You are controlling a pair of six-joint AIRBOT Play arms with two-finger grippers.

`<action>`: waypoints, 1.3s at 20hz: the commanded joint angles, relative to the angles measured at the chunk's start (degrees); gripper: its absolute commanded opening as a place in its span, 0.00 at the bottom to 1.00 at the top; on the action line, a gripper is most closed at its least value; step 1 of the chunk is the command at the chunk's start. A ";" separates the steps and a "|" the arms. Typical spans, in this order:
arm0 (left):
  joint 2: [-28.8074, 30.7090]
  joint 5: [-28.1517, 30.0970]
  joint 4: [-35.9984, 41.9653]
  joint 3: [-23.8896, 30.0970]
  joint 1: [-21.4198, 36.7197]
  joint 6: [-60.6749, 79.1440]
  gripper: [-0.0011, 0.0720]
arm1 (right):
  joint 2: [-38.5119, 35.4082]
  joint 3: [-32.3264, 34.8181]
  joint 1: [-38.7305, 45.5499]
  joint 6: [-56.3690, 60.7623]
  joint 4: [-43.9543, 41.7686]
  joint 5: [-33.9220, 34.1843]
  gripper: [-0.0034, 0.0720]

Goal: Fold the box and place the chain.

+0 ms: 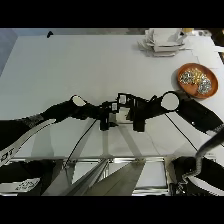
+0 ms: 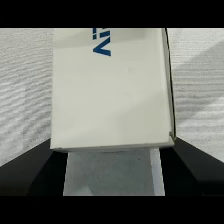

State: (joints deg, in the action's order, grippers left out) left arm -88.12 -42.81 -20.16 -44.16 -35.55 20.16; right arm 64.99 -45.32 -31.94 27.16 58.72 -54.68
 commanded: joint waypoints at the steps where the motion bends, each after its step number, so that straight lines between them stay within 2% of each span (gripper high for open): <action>1: 0.00 0.15 0.00 0.00 -0.02 0.00 0.29 | -0.09 0.92 0.04 0.00 0.00 0.46 0.07; 8: 0.00 0.15 0.00 0.00 -0.02 0.00 0.29 | -0.04 2.12 0.04 4.52 2.12 5.22 0.07; 15: 0.00 0.15 0.00 0.00 -0.02 0.00 0.29 | 3.67 2.23 0.04 4.52 2.27 0.55 0.07; 26: 0.00 0.13 0.02 0.00 -0.02 0.00 0.29 | 4.61 2.23 0.04 4.59 2.03 0.02 0.07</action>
State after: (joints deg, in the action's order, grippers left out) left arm -88.12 -42.59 -20.21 -44.16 -35.55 20.25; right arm 69.89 -43.11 -31.88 31.66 60.62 -54.24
